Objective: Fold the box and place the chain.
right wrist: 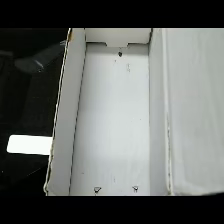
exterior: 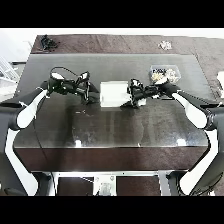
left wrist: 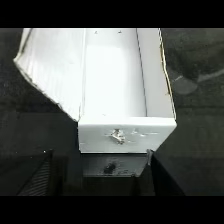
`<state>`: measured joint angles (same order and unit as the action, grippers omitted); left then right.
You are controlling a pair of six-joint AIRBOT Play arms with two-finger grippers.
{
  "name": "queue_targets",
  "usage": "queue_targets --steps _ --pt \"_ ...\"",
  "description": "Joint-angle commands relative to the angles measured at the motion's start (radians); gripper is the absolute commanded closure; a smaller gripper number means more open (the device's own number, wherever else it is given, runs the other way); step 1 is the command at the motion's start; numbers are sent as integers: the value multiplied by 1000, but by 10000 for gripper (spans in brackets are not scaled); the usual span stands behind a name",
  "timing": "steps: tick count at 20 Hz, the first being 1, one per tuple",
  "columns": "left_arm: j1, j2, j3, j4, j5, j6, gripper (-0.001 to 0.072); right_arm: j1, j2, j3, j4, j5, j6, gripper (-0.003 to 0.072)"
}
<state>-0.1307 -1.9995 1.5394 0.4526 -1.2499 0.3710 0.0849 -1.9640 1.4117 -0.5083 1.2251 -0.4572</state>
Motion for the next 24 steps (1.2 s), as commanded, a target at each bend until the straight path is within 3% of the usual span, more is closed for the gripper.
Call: queue_targets --steps 1,11,24 --pt "1 0 0 -12 -50 -5 -11 -1 0 0 0 -1 0 107" --pt "0 0 0 -58 -71 -3 -11 -1 0 0 1 -1 0 108" --pt "-29 -11 -2 -42 39 -3 -11 -1 0 0 0 -1 0 108"
